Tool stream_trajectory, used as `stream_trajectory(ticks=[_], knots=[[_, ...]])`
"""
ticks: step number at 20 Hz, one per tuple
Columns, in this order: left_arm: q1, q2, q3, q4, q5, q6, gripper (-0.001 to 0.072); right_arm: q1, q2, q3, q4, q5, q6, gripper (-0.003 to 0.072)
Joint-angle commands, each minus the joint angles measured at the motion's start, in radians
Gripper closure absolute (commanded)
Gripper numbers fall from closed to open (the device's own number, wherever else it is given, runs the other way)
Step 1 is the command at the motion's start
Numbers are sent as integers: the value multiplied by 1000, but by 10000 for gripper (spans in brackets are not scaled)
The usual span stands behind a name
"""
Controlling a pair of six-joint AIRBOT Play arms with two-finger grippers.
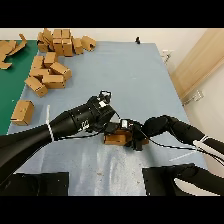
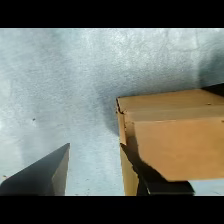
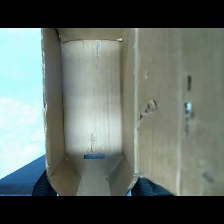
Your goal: Fold the box.
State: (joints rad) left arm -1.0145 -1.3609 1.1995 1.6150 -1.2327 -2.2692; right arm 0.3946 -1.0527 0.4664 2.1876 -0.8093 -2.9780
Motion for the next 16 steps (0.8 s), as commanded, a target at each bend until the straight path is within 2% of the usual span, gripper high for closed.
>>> stream_trajectory(ticks=[1, 2, 3, 4, 7, 10, 13, 16], knots=[[0, 4, 0, 10, -30, 6, 244, 0, 0, 0, 0, 0, 0, 191], [0, 4, 0, 11, -42, 10, 371, 0, 0, 0, 0, 0, 0, 191], [0, 4, 0, 17, -66, 26, 599, 0, 0, 0, 0, 0, 0, 191], [0, 4, 0, 34, -95, 37, 698, 0, 0, 0, 0, 0, 0, 191], [2, 6, -26, 95, -156, 96, 700, 0, 0, 0, 0, 0, 0, 191], [61, 51, -145, 22, -79, 267, 700, 0, 0, 0, 0, 0, 0, 191], [220, 89, -264, -170, 59, 676, 700, 0, 0, 0, 0, 0, 0, 191], [409, 89, -288, -339, 126, 1154, 699, 0, 0, 0, 0, 0, 0, 191]])
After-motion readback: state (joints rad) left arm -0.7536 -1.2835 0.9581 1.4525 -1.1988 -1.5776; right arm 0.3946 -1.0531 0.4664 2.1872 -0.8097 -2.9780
